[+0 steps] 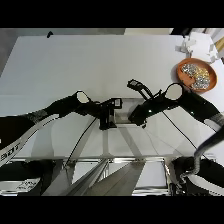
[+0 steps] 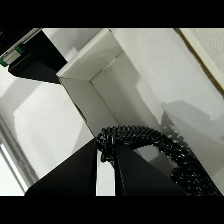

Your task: Fold the box and place the chain.

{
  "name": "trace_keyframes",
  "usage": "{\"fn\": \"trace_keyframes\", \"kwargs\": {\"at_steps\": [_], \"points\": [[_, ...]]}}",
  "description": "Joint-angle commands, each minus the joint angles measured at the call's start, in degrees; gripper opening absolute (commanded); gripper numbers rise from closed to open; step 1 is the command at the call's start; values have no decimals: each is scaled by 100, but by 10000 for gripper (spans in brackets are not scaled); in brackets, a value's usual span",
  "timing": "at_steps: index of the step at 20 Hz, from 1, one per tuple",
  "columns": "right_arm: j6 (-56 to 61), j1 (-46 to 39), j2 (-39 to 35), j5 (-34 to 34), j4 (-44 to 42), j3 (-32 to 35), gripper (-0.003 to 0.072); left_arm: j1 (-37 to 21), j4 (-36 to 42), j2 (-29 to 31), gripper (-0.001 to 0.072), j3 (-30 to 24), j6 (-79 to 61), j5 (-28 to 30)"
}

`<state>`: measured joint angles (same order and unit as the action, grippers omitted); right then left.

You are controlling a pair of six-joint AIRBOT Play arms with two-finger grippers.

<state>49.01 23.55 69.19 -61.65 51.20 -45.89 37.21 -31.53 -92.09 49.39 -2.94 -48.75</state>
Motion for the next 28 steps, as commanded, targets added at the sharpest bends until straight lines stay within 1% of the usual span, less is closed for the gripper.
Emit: {"fn": "trace_keyframes", "kwargs": {"at_steps": [1, 7, 8, 10, 11, 16, 19, 21, 25, 28], "points": [[2, 7, 4, -4, -2, 2, 106, 2, -2, 4, 203, 4, -2, 138], [66, 7, 4, -4, -24, 2, 120, 2, -2, 4, 203, 2, -2, 138], [66, 7, 4, -4, -26, 2, 141, 2, 0, 4, 203, 4, -2, 138], [66, 7, 4, -4, -26, 0, 323, 2, -2, 4, 203, 2, -2, 138], [68, 7, 4, -4, -26, 0, 338, 2, 0, 4, 203, 2, -2, 138], [66, 0, -37, -20, -20, -11, 336, 2, 0, 4, 203, 2, -2, 140], [66, 0, -310, -24, 149, -50, 335, 2, 0, 4, 203, 2, -2, 140], [249, 0, -575, -76, 577, -103, 335, 2, 0, 4, 203, 2, -2, 138], [1180, 0, -1283, -72, 2210, -103, 335, 2, 0, 4, 203, 2, -2, 138], [1665, 0, -1696, -140, 3097, -103, 334, 2, 0, 4, 203, 2, -2, 138]]}}
